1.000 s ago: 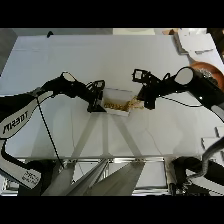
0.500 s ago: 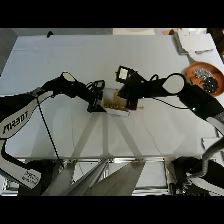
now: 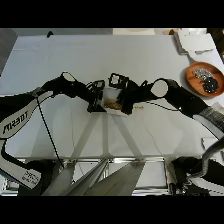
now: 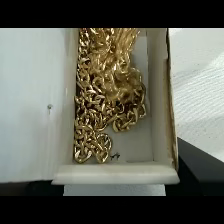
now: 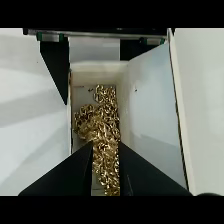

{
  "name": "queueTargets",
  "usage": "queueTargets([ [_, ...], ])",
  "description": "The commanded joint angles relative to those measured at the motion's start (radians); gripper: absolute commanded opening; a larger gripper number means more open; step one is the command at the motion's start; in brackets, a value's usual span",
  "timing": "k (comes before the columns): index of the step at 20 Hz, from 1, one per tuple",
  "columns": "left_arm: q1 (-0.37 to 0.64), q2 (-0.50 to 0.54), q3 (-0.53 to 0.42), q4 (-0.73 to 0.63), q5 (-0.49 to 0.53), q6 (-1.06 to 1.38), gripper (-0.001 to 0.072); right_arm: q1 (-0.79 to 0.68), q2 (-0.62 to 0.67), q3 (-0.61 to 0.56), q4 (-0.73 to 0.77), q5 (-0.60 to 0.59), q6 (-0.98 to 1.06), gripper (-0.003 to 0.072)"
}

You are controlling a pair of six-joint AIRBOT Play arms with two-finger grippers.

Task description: Fold the box and place the chain.

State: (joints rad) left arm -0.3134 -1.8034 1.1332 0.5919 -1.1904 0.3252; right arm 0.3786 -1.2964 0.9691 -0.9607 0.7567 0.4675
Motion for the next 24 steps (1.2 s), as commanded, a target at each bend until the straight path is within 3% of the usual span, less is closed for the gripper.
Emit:
queueTargets([
  [1, 0.000, 0.000, 0.001, 0.000, 0.000, 0.000, 0.0367, -0.027, 0.007, 0.001, 0.056, 0.003, 0.029, 0.0189],
  [3, 0.000, 0.000, 0.001, 0.000, 0.000, 0.000, 0.0367, -0.080, 0.048, 0.001, 0.070, 0.023, 0.029, 0.0339],
  [4, 0.000, 0.000, 0.001, 0.000, 0.000, 0.000, 0.0367, -0.117, 0.069, 0.001, 0.070, 0.042, 0.028, 0.0367],
  [8, 0.000, 0.000, 0.001, 0.000, 0.000, 0.000, 0.0367, -0.318, 0.112, 0.001, 0.070, 0.199, 0.011, 0.0367],
  [11, 0.000, 0.000, 0.001, 0.000, 0.000, 0.000, 0.0367, -0.410, 0.077, -0.003, 0.046, 0.319, -0.151, 0.0367],
  [12, 0.000, 0.000, 0.001, 0.000, 0.000, 0.000, 0.0367, -0.419, 0.061, -0.009, 0.045, 0.320, -0.201, 0.0369],
  [14, 0.000, 0.000, 0.001, 0.000, 0.000, 0.000, 0.0367, -0.416, 0.010, -0.022, 0.050, 0.316, -0.292, 0.0478],
  [21, 0.000, 0.000, 0.001, 0.000, 0.000, 0.000, 0.0367, -0.328, -0.168, -0.029, 0.055, 0.227, -0.587, 0.0479],
  [24, 0.000, 0.000, 0.001, 0.000, 0.000, 0.000, 0.0367, -0.306, -0.209, -0.029, 0.101, 0.195, -0.611, 0.0477],
])
